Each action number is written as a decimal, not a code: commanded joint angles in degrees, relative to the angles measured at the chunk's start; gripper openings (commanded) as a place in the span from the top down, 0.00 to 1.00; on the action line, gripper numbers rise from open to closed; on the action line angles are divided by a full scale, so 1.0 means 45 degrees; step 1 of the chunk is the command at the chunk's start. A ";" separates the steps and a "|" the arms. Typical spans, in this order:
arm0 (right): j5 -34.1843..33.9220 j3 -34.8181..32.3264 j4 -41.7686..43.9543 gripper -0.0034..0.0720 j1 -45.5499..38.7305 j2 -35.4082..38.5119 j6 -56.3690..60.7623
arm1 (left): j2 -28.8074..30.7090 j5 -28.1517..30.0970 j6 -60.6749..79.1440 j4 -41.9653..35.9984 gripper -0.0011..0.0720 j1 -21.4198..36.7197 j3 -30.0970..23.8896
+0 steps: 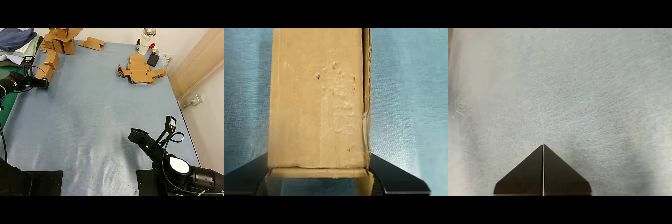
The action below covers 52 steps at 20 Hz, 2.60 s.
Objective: Fold the box.
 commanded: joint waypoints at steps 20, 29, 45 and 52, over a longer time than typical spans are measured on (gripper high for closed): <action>-0.0005 0.0015 0.0000 0.95 0.0000 0.0010 0.0049 | 0.0219 -0.0806 -0.0005 0.1025 0.05 0.0005 0.0010; 0.0000 0.0209 -0.0058 0.95 0.0000 0.0010 0.0024 | 0.0534 -0.3264 -0.1855 0.1753 0.03 0.0651 0.0015; 0.0505 0.0466 0.2351 0.95 -0.0189 0.0010 -0.1749 | 0.4546 -1.1283 -0.2968 0.1938 0.98 0.0214 -0.0559; 0.0228 0.3347 0.8150 0.95 -0.4333 -0.1151 -1.1672 | 0.8034 -1.0248 -0.6256 0.4639 0.98 -0.4915 -0.3191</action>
